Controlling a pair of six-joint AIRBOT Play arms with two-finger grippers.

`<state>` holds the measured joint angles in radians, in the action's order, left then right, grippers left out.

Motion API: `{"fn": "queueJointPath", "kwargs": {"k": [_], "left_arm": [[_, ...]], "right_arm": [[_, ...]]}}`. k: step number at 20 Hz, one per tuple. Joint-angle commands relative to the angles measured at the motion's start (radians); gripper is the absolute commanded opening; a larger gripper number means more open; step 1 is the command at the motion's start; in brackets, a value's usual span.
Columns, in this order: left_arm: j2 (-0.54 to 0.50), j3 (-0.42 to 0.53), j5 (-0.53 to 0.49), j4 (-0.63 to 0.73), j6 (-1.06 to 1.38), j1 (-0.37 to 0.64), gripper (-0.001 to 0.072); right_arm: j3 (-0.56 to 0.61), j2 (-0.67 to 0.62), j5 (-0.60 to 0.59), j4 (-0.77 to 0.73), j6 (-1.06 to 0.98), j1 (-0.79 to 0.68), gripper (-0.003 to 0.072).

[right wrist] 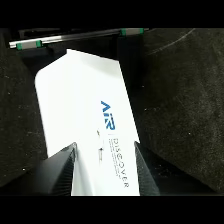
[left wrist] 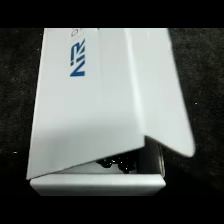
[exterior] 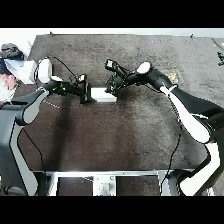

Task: Fold the box and place the chain.

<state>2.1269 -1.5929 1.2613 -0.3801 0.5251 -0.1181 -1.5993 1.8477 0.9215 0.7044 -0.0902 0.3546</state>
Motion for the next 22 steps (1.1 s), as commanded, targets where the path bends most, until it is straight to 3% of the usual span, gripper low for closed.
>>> {"fn": "queueJointPath", "kwargs": {"k": [1,5,7,10,11,12,22], "left_arm": [[0.000,0.000,0.003,-0.002,0.003,0.001,0.0553],[0.000,0.000,0.003,-0.002,0.003,0.001,0.0553],[0.000,0.000,0.003,-0.002,0.003,0.001,0.0553],[0.000,0.000,0.003,-0.002,0.003,0.001,0.0553],[0.000,0.000,0.003,-0.002,0.003,0.001,0.0553],[0.000,0.000,0.003,-0.002,0.003,0.001,0.0553],[0.000,0.000,0.003,-0.002,0.003,0.001,0.0553]], "right_arm": [[0.003,0.010,-0.049,-0.013,0.046,0.000,0.0400],[-0.026,0.009,-0.058,-0.017,0.046,-0.001,0.0398],[-0.025,0.010,-0.046,-0.016,0.046,0.000,0.0275],[-0.024,0.013,-0.030,-0.016,0.046,0.000,0.0273],[-0.024,0.018,-0.018,-0.013,0.046,0.000,0.0218],[-0.024,0.026,-0.001,-0.008,0.046,0.000,0.0098],[-0.019,0.042,0.090,0.026,0.018,-0.001,0.0100]]}}
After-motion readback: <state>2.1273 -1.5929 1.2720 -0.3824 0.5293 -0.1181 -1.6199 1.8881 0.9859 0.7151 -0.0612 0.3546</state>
